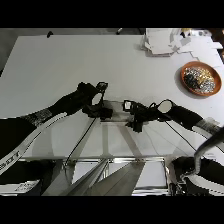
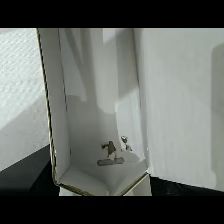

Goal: Fold the box and place the chain.

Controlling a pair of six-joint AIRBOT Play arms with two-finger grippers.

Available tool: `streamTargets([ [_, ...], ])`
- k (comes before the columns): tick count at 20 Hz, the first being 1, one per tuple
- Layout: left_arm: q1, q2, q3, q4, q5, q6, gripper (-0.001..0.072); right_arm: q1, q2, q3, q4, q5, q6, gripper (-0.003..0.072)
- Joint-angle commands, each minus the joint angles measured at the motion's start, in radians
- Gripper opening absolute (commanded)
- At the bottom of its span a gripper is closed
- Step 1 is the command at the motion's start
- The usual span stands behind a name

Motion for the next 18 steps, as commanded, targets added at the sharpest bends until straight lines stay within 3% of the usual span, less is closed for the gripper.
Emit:
streamTargets([
  [1,-0.005,-0.019,-0.003,-0.006,0.009,0.002,0.0330,0.000,0.001,0.000,0.001,0.000,0.000,0.0364],
  [3,-0.013,-0.027,-0.003,-0.006,0.009,0.002,0.0307,0.000,0.001,0.000,0.001,0.001,0.000,0.0364],
  [5,-0.019,-0.032,-0.003,-0.029,0.007,0.001,0.0058,0.000,0.001,0.000,0.001,0.001,0.000,0.0364],
  [6,-0.019,-0.033,-0.003,-0.041,0.010,0.000,0.0005,0.000,0.001,0.000,0.001,0.001,0.000,0.0364],
  [12,-0.018,-0.033,-0.002,-0.059,0.012,-0.027,0.0016,0.000,0.001,0.000,0.000,0.001,0.000,0.0364],
  [14,-0.018,-0.033,-0.002,-0.060,0.009,-0.029,0.0146,0.000,0.001,0.000,0.000,0.001,0.000,0.0364],
  [18,-0.018,-0.033,-0.002,-0.077,0.017,-0.057,0.0168,0.000,0.001,0.000,0.001,0.000,0.000,0.0364],
])
